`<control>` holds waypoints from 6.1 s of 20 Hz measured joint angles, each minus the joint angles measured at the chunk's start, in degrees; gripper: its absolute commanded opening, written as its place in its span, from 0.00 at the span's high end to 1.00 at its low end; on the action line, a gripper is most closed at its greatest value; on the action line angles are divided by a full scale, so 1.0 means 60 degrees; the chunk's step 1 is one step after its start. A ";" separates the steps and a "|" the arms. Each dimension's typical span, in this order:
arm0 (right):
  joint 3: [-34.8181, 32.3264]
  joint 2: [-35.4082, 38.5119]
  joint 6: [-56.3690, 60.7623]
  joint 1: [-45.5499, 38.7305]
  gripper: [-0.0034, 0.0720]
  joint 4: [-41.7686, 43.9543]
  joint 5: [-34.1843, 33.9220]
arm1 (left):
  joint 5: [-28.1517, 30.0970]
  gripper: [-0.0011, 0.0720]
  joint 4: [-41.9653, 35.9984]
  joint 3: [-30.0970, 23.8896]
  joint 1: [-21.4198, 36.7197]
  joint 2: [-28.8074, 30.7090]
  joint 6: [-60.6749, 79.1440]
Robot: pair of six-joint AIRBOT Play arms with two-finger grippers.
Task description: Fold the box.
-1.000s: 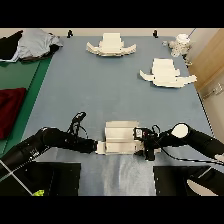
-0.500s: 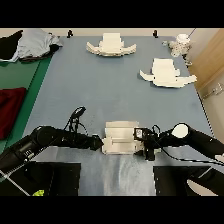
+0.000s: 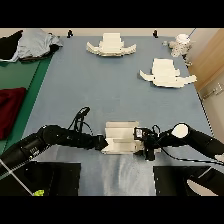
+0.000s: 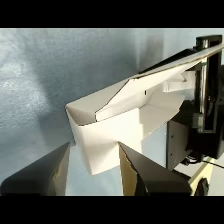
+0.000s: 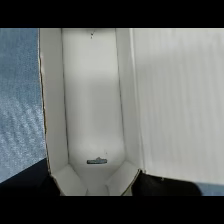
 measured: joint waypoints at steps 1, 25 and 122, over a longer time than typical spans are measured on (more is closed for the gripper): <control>0.0000 0.0000 0.0000 0.0000 0.26 0.0000 0.0000 | 0.0069 0.42 -0.0004 0.0120 -0.0175 -0.0186 -0.0047; 0.0000 0.0000 0.0000 0.0000 0.26 0.0000 0.0000 | -0.2022 0.50 0.5530 0.3639 -0.3249 -0.3217 -0.7118; 0.0004 0.0000 -0.0004 0.0000 0.25 0.0000 -0.0004 | -0.8703 0.96 0.5949 0.6608 -0.0481 -0.3457 -0.3909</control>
